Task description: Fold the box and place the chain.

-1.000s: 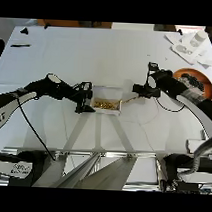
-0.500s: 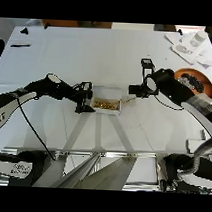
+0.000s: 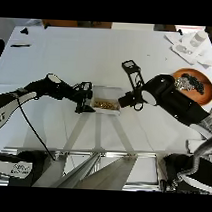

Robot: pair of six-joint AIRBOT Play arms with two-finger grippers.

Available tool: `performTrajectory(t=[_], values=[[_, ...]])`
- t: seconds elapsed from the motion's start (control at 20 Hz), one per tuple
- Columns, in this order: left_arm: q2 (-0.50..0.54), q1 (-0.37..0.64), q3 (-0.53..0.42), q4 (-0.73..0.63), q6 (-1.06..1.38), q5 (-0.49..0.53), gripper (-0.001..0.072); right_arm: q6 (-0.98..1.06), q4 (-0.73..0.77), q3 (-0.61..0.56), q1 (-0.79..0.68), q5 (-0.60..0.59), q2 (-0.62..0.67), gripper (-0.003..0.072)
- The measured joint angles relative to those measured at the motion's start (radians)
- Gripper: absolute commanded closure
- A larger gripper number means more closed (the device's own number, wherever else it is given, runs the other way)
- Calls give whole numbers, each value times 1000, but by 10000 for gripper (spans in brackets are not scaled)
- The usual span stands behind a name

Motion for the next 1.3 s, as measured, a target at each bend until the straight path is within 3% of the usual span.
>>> performTrajectory(t=[0.25, 0.7, 1.3], values=[[0, 0, 0, 0, 0, 0, 392, -64, 35, 20, 81, -37, 9, 678], [0, 0, 0, 0, 0, 0, 392, -237, 215, 98, 106, -239, -30, 680], [0, 0, 0, 0, 0, 0, 392, -265, 251, 108, 106, -272, -158, 680]])
